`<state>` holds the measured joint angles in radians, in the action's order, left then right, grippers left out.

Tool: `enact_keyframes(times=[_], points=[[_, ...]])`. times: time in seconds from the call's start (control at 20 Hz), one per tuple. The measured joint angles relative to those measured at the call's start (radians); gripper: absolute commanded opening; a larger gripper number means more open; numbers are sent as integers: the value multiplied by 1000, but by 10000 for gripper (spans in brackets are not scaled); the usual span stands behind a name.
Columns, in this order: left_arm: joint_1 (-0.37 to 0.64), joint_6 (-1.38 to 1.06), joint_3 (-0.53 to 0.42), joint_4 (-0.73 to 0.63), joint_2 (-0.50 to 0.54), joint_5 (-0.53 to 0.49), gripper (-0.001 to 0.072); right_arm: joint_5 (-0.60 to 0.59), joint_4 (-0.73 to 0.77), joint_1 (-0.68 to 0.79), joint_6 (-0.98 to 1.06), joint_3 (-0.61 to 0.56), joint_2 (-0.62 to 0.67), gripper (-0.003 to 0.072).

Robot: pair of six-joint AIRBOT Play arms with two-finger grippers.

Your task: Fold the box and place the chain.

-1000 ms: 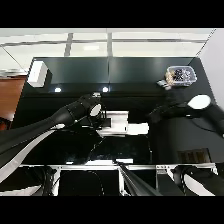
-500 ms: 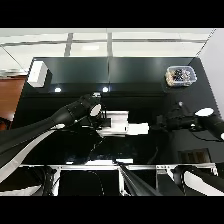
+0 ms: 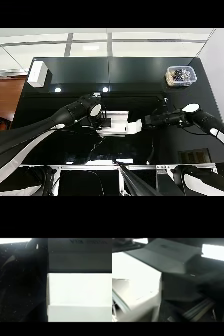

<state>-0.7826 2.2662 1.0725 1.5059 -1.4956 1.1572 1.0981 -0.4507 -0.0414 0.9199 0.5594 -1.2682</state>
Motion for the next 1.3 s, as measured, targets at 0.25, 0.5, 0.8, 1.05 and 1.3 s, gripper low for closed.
enact_keyframes(times=[0.25, 0.5, 0.8, 1.05, 1.3], points=[[0, 0, 0, 0, 0, 1, 28, 37, 15, -16, -11, 23, -1, 533], [0, 0, 0, 0, 0, 2, 28, 12, 47, -69, -19, 28, -1, 533], [0, 0, 0, 0, 0, 3, 28, -42, 89, -110, -31, 36, -1, 327], [0, 0, 0, 0, 0, 3, 28, -82, 128, -144, -36, 37, -2, 328], [0, 0, 0, 0, 0, 3, 28, -132, 135, -193, -12, 37, -2, 328]])
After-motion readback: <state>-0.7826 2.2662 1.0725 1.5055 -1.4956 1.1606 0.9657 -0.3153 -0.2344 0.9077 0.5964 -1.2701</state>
